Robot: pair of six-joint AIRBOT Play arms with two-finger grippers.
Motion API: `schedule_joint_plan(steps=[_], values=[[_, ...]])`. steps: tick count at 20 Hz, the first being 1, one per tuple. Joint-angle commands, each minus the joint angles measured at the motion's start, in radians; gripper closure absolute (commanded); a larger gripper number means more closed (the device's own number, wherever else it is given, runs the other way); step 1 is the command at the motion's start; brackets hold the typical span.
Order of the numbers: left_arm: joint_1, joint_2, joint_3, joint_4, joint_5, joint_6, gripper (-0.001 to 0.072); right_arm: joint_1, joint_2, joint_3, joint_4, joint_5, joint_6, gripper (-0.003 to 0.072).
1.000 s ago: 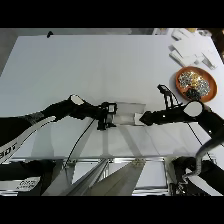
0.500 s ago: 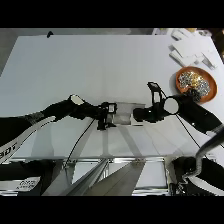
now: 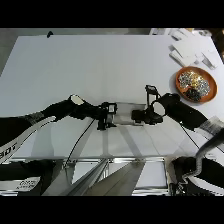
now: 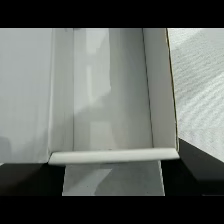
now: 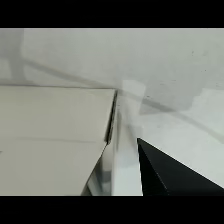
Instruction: Fold the box and place the chain.
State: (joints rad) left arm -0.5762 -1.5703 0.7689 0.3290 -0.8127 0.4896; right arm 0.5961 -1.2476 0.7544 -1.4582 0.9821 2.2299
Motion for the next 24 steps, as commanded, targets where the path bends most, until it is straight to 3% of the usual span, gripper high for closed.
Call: schedule_joint_plan(steps=[1,4,9,10,12,15,18,19,20,21,24], values=[[0.001,0.001,0.0,0.0,0.0,0.0,0.0398,0.023,-0.041,0.009,-0.027,-0.007,0.025,0.0292],[0.001,0.001,0.0,0.0,0.0,0.0,0.0398,0.032,-0.048,0.028,-0.031,-0.033,0.025,0.0394],[0.001,0.001,0.0,0.0,0.0,0.0,0.0398,0.032,-0.056,0.032,-0.04,-0.02,0.025,0.04],[0.001,0.001,0.0,0.0,0.0,0.0,0.0398,0.032,-0.062,0.032,-0.041,-0.01,0.025,0.0477],[0.001,0.001,0.0,0.0,0.0,0.0,0.0398,0.032,-0.074,0.032,-0.041,0.008,0.024,0.0513],[0.001,0.001,0.0,0.0,0.0,0.0,0.0398,0.034,-0.086,0.032,-0.042,0.023,0.021,0.0671],[0.001,0.001,0.0,0.0,0.0,0.0,0.0398,0.034,-0.087,0.032,-0.05,0.023,0.021,0.067],[0.001,0.001,0.0,0.0,0.0,0.0,0.0398,0.034,-0.087,0.032,-0.053,0.021,0.021,0.0639],[0.001,0.001,0.0,0.0,0.0,0.0,0.0398,0.034,-0.087,0.032,-0.053,0.02,0.021,0.0535],[0.001,0.001,0.0,0.0,0.0,0.0,0.0398,0.034,-0.087,0.032,-0.054,0.019,0.021,0.0506],[0.001,0.001,0.0,0.0,0.0,0.0,0.0398,0.034,-0.087,0.032,-0.065,0.02,0.021,0.0508]])
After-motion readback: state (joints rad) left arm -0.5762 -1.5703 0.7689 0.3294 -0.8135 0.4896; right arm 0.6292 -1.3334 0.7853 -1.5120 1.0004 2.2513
